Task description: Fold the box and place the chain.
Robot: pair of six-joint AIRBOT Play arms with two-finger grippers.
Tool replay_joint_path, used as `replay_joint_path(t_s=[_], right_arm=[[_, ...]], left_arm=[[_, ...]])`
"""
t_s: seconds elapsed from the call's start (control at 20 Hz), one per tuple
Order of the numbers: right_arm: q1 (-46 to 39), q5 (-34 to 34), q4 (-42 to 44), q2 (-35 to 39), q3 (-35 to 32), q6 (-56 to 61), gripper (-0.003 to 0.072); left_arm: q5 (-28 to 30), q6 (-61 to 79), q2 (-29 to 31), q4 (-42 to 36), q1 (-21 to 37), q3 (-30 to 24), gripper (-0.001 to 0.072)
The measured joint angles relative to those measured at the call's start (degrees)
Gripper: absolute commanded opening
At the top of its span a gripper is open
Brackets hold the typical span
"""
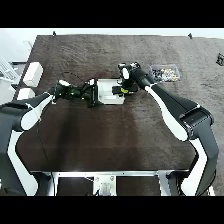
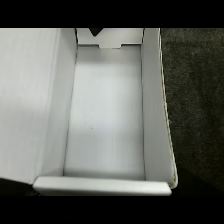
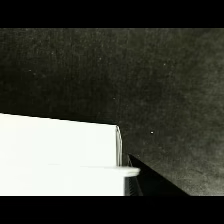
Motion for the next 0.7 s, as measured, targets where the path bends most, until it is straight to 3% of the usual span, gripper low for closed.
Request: replay_joint_path(t_s=[0.1,0.15,0.25,0.45,0.7], right_arm=[[0.31,0.61,-0.13,-0.17,0.09,0.35,0.0253],[0.5,0.94,-0.11,-0.31,0.13,0.59,0.0164],[0.74,1.18,-0.13,-0.48,0.2,1.27,0.0143],[1.09,1.55,-0.5,-0.7,0.26,2.14,0.001],[2.29,1.73,-2.82,-0.96,0.33,2.73,0.0006]], left_arm=[[0.0,0.0,0.0,0.0,0.0,0.0,0.0349],[0.0,0.0,0.0,0.0,0.0,0.0,0.0349],[0.0,-0.04,0.0,0.02,0.0,0.0,0.0349],[0.0,-0.15,0.0,0.0,-0.02,0.0,0.0349],[0.0,-0.15,0.0,-0.02,0.0,0.0,0.0349]])
